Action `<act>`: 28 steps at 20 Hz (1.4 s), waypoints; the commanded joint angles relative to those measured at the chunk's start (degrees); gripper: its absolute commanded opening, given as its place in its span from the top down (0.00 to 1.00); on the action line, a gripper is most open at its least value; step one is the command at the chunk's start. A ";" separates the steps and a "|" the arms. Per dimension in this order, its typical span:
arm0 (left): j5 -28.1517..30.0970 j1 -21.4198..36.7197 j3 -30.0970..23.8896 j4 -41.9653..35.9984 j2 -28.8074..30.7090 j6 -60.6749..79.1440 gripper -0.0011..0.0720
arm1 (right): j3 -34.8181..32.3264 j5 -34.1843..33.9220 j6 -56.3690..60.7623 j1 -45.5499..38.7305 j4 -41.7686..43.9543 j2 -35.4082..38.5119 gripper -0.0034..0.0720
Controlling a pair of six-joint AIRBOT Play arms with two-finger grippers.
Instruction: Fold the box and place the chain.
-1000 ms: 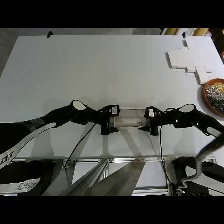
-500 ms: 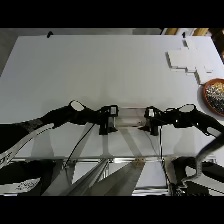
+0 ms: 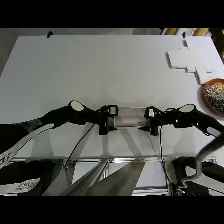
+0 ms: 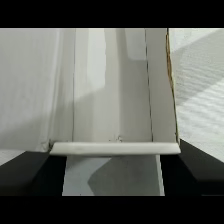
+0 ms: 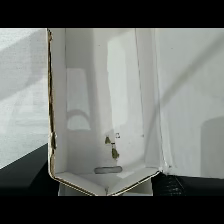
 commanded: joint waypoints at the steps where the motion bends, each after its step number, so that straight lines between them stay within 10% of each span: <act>1: 1.14 -1.25 0.00 2.29 -0.04 -0.44 0.95 | -0.02 0.02 -0.02 -0.02 -0.02 0.02 0.44; 22: 0.94 -1.42 0.00 1.68 -0.02 0.00 0.92 | -0.02 0.02 0.00 -0.02 -0.02 0.02 0.44; 24: 1.14 -1.22 0.00 0.13 0.44 -0.02 0.37 | -0.02 0.02 0.00 -0.02 -0.02 0.02 0.44; 25: 1.38 -1.22 0.00 -0.24 0.98 0.00 0.25 | -0.02 0.02 0.00 -0.02 -0.02 0.02 0.44; 28: 2.45 -1.22 0.00 -0.17 2.60 0.02 0.25 | -0.02 0.02 0.00 -0.02 -0.02 0.02 0.44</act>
